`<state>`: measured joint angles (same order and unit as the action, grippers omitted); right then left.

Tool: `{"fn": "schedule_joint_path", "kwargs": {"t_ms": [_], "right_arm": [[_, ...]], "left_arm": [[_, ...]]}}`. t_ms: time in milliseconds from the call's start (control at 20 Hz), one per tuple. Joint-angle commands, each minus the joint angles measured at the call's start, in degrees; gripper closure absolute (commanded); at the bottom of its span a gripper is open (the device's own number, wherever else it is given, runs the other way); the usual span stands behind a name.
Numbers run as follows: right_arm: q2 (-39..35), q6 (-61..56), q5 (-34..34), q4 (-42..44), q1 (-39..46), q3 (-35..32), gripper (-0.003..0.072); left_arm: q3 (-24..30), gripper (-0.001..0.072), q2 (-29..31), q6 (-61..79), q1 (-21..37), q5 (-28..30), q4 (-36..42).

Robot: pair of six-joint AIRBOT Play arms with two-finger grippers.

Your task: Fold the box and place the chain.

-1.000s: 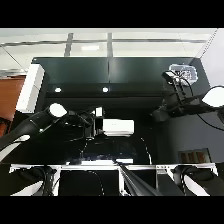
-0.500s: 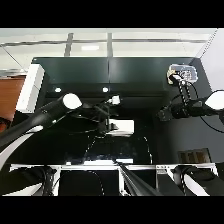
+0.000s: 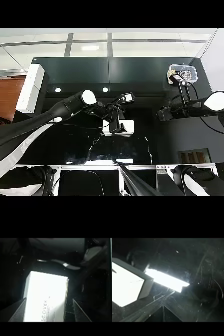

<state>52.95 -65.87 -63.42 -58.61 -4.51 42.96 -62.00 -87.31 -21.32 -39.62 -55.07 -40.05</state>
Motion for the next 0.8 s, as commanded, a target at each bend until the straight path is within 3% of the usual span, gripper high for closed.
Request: {"fn": "schedule_joint_path", "kwargs": {"t_ms": [0, 200, 400, 450, 500, 600, 750], "right_arm": [[-0.02, 0.22, 1.49, 0.0, 0.04, -0.7, 0.0668], [-0.02, 0.22, 2.47, 0.02, 0.04, -0.9, 0.0668], [-0.02, 0.17, 2.43, 0.04, 0.04, -0.92, 0.0668], [-0.02, 0.17, 2.4, 0.04, 0.04, -0.92, 0.0668], [-0.02, 0.17, 2.38, 0.04, 0.04, -0.92, 0.0668], [-0.02, 0.15, 2.36, 0.04, 0.04, -0.92, 0.0668], [-0.02, 0.13, 2.25, 0.04, 0.04, -0.92, 0.0668]], "left_arm": [[-1.49, -0.0002, -0.42, -4.37, -1.03, -2.99, -7.8], [-3.48, -0.0002, -0.42, -7.89, -4.2, -3.52, -20.24], [-3.85, 0.0016, -0.37, -8.11, -7.02, -3.96, -27.34], [-4.04, 0.0152, -0.35, -9.9, -7.34, -4.0, -28.74], [-4.81, 0.0377, -0.28, -13.66, -7.45, -5.03, -31.04], [-6.54, 0.0382, 1.09, -21.7, -6.14, -8.66, -35.1], [-6.93, 0.0382, 7.04, -37.79, 0.94, -17.7, -42.8]]}}
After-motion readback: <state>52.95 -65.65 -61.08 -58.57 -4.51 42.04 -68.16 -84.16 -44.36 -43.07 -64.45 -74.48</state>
